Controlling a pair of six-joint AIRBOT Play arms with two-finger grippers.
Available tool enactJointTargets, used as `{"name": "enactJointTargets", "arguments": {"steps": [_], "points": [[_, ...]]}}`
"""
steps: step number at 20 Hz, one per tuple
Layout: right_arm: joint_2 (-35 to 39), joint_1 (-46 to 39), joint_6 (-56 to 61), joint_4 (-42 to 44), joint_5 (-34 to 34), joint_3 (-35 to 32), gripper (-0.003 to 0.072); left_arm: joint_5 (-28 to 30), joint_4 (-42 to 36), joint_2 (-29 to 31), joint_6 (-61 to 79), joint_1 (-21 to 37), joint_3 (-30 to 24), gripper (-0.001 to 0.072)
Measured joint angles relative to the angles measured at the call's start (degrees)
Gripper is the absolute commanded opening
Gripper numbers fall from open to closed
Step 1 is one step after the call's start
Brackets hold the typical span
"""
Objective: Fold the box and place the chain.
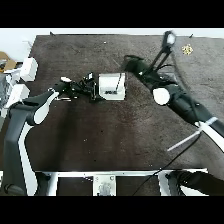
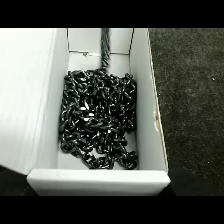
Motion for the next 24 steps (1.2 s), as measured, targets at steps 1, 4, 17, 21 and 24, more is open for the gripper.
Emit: {"name": "enactJointTargets", "arguments": {"steps": [1, 4, 17, 21, 24], "points": [[-1.55, 0.66, 0.33, 0.07, -0.31, 0.0, 0.0003, 0.0, 0.0, 0.0, -0.02, 0.0, 0.0, 0.0227], [-5.57, 1.84, 0.98, 0.09, -0.44, -0.02, 0.0003, 0.0, -0.02, 0.0, 0.0, 0.0, 0.0, 0.0227], [-8.33, 2.73, 1.51, -2.75, 5.53, 9.16, 0.0003, 0.0, -0.04, -0.02, -0.02, 0.0, 0.0, 0.0227], [-9.77, 2.73, 1.44, -6.34, 10.71, 9.73, 0.0101, 0.02, -0.04, -0.02, -0.02, 0.0, 0.0, 0.0227], [-11.5, 2.45, 0.68, -8.68, 15.02, 9.84, 0.0361, 0.02, -0.04, 0.0, -0.02, 0.0, 0.0, 0.0227]]}}
